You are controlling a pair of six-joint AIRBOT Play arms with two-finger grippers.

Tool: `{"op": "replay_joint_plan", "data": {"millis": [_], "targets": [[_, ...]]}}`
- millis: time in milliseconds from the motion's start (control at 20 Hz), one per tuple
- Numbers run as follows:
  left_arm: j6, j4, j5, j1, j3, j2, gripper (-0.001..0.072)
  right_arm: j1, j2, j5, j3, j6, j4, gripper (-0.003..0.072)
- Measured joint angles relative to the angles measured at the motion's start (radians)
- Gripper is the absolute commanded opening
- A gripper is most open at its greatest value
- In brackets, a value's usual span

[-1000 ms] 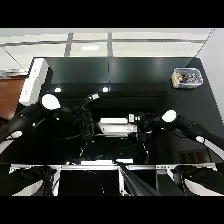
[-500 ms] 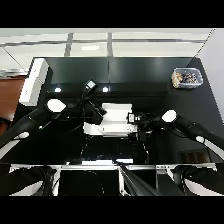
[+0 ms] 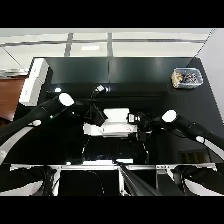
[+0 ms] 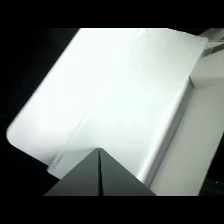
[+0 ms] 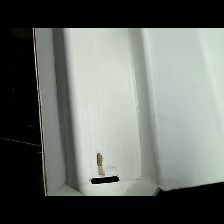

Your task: Fold the box and place the chain.

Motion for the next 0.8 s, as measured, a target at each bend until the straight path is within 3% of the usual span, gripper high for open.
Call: {"op": "replay_joint_plan", "data": {"millis": [200, 350, 400, 450, 500, 800], "targets": [[-0.111, 0.123, -0.041, 0.090, 0.034, 0.124, 0.0023, 0.000, 0.000, -0.001, 0.000, 0.000, 0.000, 0.0127], [-0.167, 0.141, -0.094, 0.164, -0.018, 0.226, 0.0024, 0.000, 0.000, -0.001, 0.000, 0.000, 0.000, 0.0127], [-0.161, 0.133, -0.132, 0.170, -0.044, 0.247, 0.0101, 0.000, 0.000, -0.002, 0.000, 0.001, 0.000, 0.0127], [-0.133, 0.128, -0.172, 0.168, -0.075, 0.262, 0.0453, 0.000, 0.000, -0.003, 0.000, 0.001, 0.001, 0.0127], [-0.098, 0.126, -0.180, 0.156, -0.104, 0.273, 0.0707, 0.000, 0.000, -0.003, 0.000, 0.002, 0.001, 0.0127], [0.298, 0.201, -0.058, -0.003, -0.211, 0.295, 0.0705, 0.000, 0.000, -0.006, 0.000, 0.003, 0.003, 0.0127]]}}
